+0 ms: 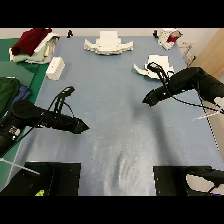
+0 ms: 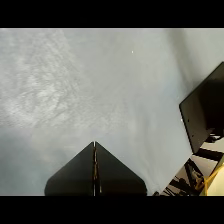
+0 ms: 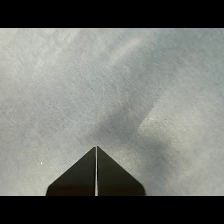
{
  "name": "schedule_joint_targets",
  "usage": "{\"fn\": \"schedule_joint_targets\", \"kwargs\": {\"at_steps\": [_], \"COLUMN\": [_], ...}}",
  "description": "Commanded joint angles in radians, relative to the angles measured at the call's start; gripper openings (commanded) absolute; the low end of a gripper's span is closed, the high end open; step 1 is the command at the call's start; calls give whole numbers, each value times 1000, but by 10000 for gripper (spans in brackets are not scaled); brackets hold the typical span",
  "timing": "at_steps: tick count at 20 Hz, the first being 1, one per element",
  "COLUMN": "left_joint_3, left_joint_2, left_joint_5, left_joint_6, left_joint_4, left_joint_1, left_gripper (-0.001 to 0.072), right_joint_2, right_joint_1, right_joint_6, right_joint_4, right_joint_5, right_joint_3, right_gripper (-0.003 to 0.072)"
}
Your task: Fold the box.
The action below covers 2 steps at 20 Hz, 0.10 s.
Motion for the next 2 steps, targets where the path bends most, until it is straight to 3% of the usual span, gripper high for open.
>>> {"fn": "schedule_joint_targets", "kwargs": {"at_steps": [1, 2], "left_joint_3": [-38, -38], "left_joint_2": [18, 19], "left_joint_5": [21, 6], "left_joint_6": [-17, -17], "left_joint_4": [-36, -45], "left_joint_1": [-77, -80], "left_gripper": [16, 16], "right_joint_2": [-1, -1], "right_joint_1": [-1, -1], "right_joint_6": [0, 0], "right_joint_4": [0, 0], "right_joint_5": [0, 0], "right_joint_3": [1, 1], "right_gripper": [7, 7]}}
